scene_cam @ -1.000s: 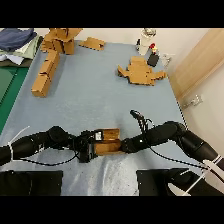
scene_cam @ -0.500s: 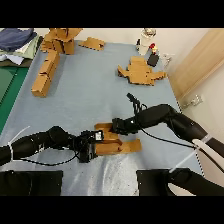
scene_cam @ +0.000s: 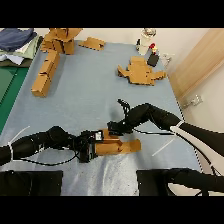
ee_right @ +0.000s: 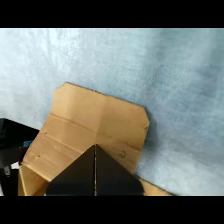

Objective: Fold the box.

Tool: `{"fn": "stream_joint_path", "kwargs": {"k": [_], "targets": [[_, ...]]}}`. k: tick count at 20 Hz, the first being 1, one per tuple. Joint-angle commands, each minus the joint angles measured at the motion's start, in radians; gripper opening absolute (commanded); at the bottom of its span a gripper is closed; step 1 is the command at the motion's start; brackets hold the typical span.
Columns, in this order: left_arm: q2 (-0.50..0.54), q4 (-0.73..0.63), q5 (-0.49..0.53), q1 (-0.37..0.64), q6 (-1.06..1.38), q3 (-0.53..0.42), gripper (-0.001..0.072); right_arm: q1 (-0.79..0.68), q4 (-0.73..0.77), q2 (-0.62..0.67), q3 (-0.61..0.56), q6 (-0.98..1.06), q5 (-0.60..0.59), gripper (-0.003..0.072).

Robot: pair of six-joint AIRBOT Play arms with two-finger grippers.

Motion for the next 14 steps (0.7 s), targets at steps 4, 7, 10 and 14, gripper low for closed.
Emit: {"fn": "stream_joint_path", "kwargs": {"k": [4, 7, 10, 14], "targets": [[0.0, 0.0, 0.0, 0.0, 0.001, 0.0, 0.0521, 0.003, -0.015, 0.015, 0.004, -0.074, -0.003, 0.0005], [0.0, 0.0, 0.0, 0.0, 0.001, 0.0, 0.0521, -0.001, -0.085, 0.138, 0.004, -0.086, -0.008, 0.0005], [0.0, 0.0, 0.0, 0.0, 0.001, 0.0, 0.0521, -0.001, -0.215, 0.301, 0.003, -0.085, -0.063, 0.0005], [0.0, 0.0, 0.0, 0.0, 0.001, 0.0, 0.0521, 0.015, -0.254, 0.498, -0.031, -0.086, -0.256, 0.0005]]}}
